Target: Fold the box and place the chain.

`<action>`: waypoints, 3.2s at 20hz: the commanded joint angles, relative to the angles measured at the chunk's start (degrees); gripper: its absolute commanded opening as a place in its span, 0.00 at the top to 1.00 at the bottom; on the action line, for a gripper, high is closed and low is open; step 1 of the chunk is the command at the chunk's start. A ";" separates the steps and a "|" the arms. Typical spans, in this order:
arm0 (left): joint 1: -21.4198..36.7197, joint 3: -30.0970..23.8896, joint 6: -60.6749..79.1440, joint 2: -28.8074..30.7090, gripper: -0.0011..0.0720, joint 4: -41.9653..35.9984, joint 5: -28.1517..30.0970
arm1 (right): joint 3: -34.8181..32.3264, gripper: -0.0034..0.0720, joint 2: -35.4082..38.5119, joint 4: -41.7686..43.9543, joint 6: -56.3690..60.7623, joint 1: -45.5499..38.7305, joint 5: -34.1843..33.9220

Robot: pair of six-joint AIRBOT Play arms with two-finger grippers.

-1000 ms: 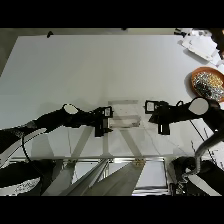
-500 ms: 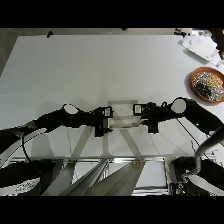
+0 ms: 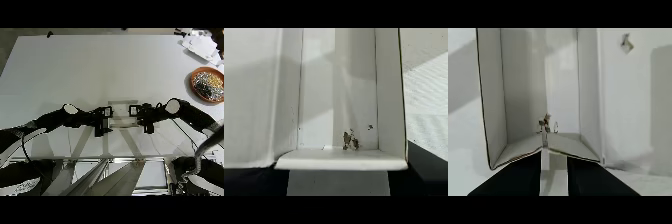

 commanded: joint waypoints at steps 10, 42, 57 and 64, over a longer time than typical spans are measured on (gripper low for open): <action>-0.04 0.00 0.02 0.02 0.97 0.00 -0.02 | -0.02 0.75 -0.26 2.21 -1.20 4.52 -4.90; -0.04 0.00 0.02 0.02 0.97 0.00 -0.02 | -0.42 0.94 35.54 -14.27 71.71 -30.67 21.64; -0.04 0.00 0.02 0.02 0.97 0.00 -0.02 | -3.85 0.94 2.80 0.96 60.28 -34.93 16.26; -0.04 0.00 0.02 0.02 0.97 0.00 -0.02 | -3.85 0.94 -0.66 2.71 57.11 -30.97 16.61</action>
